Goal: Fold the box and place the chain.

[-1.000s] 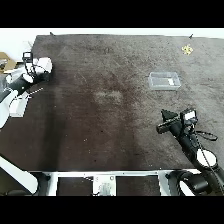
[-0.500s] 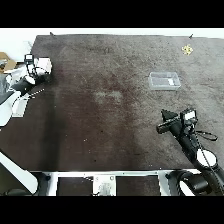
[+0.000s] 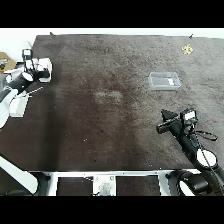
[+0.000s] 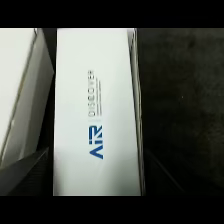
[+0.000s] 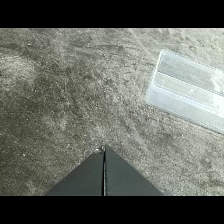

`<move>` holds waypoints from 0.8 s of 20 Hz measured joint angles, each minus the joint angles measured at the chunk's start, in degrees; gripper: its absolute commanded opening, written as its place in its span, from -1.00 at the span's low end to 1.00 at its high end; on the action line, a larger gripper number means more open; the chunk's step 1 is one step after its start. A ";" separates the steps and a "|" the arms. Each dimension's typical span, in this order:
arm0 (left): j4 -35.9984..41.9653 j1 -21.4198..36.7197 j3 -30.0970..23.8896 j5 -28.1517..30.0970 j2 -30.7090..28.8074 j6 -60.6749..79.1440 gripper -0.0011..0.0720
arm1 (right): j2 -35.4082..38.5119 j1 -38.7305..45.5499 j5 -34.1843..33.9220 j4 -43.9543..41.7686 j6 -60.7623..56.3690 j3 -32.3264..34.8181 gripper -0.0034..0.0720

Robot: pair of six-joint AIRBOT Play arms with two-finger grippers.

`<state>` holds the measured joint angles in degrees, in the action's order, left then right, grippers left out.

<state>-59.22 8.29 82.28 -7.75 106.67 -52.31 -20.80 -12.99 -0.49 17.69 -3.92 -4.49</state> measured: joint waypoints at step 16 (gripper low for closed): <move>4.76 0.00 -5.66 -13.97 -47.67 -2.58 -0.95 | 0.00 0.00 0.00 0.04 0.04 0.00 -0.90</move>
<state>-54.46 8.29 76.62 -21.71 59.00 -54.89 -20.80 -12.99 -0.49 17.74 -3.88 -4.49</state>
